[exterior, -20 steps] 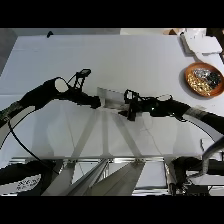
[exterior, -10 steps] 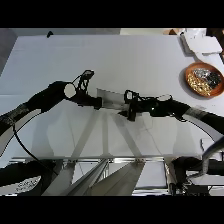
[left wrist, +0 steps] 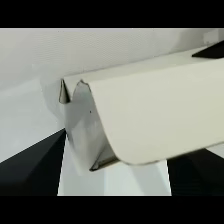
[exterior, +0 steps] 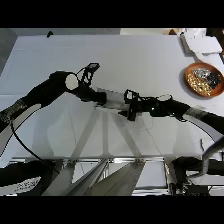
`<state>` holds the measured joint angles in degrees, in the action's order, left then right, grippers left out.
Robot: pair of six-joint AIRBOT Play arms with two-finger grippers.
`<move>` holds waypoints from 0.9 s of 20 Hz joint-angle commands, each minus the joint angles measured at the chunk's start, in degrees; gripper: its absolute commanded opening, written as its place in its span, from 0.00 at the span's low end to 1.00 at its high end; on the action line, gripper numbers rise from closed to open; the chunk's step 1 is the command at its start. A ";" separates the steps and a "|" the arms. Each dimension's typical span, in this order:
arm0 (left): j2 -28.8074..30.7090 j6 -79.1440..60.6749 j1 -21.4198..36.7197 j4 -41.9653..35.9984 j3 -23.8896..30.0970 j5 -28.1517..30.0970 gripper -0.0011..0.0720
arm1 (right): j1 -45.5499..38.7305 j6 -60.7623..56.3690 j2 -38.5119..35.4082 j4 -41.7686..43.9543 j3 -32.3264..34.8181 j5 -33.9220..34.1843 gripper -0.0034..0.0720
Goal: Fold the box and place the chain.
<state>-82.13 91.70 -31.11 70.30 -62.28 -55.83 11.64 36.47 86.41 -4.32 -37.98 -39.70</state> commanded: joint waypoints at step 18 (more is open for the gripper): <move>-6.51 14.21 -4.04 13.38 -0.90 1.49 0.62 | 0.02 -0.02 0.02 0.04 -0.02 0.04 0.64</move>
<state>-87.46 102.28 -34.85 82.50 -63.13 -55.20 11.66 36.42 86.41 -4.25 -37.95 -39.62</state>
